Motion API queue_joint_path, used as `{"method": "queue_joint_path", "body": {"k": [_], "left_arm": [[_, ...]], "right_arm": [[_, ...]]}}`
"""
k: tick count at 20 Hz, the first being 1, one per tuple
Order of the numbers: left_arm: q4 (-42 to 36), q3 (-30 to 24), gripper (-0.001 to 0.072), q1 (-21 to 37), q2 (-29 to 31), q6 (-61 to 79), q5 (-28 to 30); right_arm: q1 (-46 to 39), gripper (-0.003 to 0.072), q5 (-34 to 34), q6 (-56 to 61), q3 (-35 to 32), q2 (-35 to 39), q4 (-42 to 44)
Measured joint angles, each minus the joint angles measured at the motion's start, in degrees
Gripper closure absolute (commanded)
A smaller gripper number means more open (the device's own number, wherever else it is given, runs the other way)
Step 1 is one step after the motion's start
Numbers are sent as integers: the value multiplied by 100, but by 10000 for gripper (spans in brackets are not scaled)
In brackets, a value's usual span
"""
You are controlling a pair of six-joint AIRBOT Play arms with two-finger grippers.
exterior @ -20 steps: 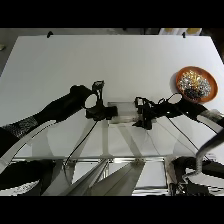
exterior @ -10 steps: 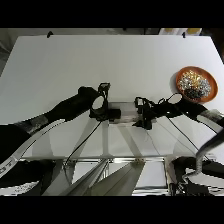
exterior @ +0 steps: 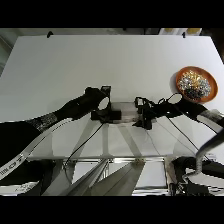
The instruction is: Fold the box and place the chain.
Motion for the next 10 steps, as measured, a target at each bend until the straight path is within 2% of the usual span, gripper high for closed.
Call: {"method": "queue_joint_path", "body": {"k": [2,3,4,5,8,9,10], "left_arm": [[9,2,699,-4,-9,-76,-2],[11,2,666,-4,-11,-105,-2],[15,2,550,-4,-15,-118,-2],[11,0,483,-4,-31,-120,85],[13,0,515,-7,-22,-162,48],[17,2,587,-7,-22,-170,52],[17,2,613,-7,-22,-190,31]], "right_arm": [[0,288,0,0,0,0,0],[0,288,0,0,0,0,0],[0,288,-2,-2,0,0,0],[0,288,-4,-15,0,0,-2],[0,288,-2,-11,0,0,-2],[0,288,-2,-9,0,0,-2],[0,288,-2,-11,0,0,-2]]}}
